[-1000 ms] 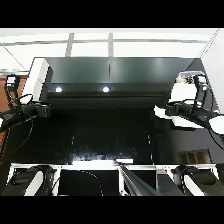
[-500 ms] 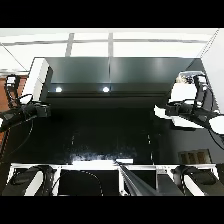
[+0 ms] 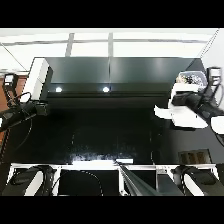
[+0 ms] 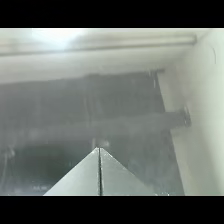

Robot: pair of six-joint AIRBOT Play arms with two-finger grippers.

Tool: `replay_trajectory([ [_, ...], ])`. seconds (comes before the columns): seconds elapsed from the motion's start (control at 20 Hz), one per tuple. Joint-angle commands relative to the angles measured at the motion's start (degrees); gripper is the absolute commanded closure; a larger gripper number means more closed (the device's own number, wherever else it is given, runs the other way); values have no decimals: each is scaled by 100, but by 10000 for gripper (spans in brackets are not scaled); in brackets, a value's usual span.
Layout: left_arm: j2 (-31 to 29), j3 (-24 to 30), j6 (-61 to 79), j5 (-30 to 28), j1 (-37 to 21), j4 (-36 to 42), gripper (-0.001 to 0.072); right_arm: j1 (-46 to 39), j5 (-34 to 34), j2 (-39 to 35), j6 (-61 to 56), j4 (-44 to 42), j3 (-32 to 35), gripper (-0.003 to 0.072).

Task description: Fold the box and place the chain.

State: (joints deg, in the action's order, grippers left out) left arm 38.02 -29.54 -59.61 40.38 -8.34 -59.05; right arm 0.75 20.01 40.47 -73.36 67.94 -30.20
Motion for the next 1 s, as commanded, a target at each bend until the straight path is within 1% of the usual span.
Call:
replay_trajectory([
  [0.0,2,2,4,-426,2,28,684,-925,-1554,17,-188,649,-107,675],
  [0.05,2,2,4,-442,2,31,684,-1493,-1510,55,-398,511,-190,675],
  [0.15,0,2,4,-444,2,42,684,-2846,-1082,254,-820,243,-420,676],
  [0.2,2,2,4,-570,2,44,684,-3440,-944,334,-876,208,-531,676],
  [0.3,2,2,-2,-809,2,190,684,-4273,-885,557,-831,291,-686,675],
  [0.35,20,2,-2,-887,2,245,684,-4616,-579,778,-800,302,-813,674],
  [0.4,68,2,-20,-990,2,326,682,-4940,-55,1132,-802,302,-1016,657],
  [0.45,127,2,-35,-1029,4,380,599,-5187,544,1563,-800,302,-1266,401],
  [0.5,192,2,-35,-1032,4,404,296,-5348,1145,2004,-721,302,-1534,19],
  [0.55,275,2,-50,-1034,2,404,3,-5440,1860,2494,-431,304,-1891,-34],
  [0.7,461,2,-48,-901,2,404,-3,-5493,3711,3803,317,221,-3040,-34],
  [0.75,496,2,-48,-852,2,404,-2,-5493,4323,4201,763,35,-3432,-34],
  [0.85,514,2,-63,-796,7,435,-2,-5490,5318,4774,1799,-605,-3976,-34],
  [0.9,514,2,-63,-778,15,505,-2,-5473,5584,4999,2011,-809,-4168,-34],
  [0.95,516,2,-66,-767,15,634,-2,-5412,5587,5163,2009,-809,-4308,-34],
])
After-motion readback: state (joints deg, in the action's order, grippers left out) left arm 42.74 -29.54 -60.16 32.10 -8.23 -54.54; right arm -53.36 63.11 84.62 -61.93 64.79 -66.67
